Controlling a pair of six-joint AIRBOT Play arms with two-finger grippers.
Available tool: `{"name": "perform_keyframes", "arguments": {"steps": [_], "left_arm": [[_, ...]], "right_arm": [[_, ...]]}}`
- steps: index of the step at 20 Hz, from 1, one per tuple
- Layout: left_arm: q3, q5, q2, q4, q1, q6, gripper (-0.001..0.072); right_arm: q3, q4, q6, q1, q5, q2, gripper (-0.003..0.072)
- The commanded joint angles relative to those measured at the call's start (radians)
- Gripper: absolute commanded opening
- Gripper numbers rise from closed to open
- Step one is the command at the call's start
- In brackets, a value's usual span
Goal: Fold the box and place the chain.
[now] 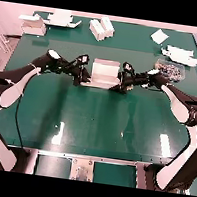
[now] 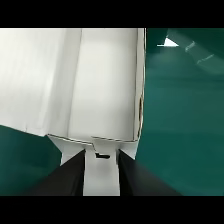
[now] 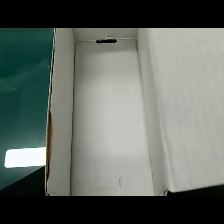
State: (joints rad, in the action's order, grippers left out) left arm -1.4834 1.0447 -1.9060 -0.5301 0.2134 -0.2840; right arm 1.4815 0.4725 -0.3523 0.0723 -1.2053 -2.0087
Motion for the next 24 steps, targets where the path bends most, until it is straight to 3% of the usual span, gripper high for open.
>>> {"name": "perform_keyframes", "arguments": {"steps": [1,13,14,15,16,19,20,23,24], "left_arm": [[0.010,-0.026,-0.018,0.045,0.017,-0.023,0.0245],[0.010,-0.045,-0.045,0.164,0.040,-0.099,0.0249],[0.010,-0.037,-0.045,0.164,0.040,-0.101,0.0351],[0.010,-0.037,-0.045,0.164,0.040,-0.096,0.0497],[0.010,-0.038,-0.045,0.164,0.040,-0.081,0.0543],[0.010,-0.039,-0.045,0.164,0.040,-0.076,0.0546],[0.010,-0.045,-0.045,0.164,0.040,-0.072,0.0613],[0.009,-0.061,-0.044,0.164,0.038,-0.071,0.0579],[0.009,-0.060,-0.044,0.164,0.038,-0.073,0.0510]], "right_arm": [[0.000,0.000,0.000,0.001,0.000,0.000,0.0598],[0.000,0.000,0.000,0.001,0.000,0.000,0.0598],[0.000,0.000,0.000,0.001,0.000,0.000,0.0598],[0.000,0.000,0.000,0.001,0.000,0.000,0.0598],[0.000,0.000,0.000,0.001,0.000,0.000,0.0598],[0.000,0.000,0.000,0.001,0.000,0.000,0.0598],[0.000,0.000,0.000,0.001,0.000,0.000,0.0598],[0.000,0.000,0.000,0.001,0.000,0.000,0.0599],[0.000,0.000,0.000,0.001,0.000,0.000,0.0598]]}}
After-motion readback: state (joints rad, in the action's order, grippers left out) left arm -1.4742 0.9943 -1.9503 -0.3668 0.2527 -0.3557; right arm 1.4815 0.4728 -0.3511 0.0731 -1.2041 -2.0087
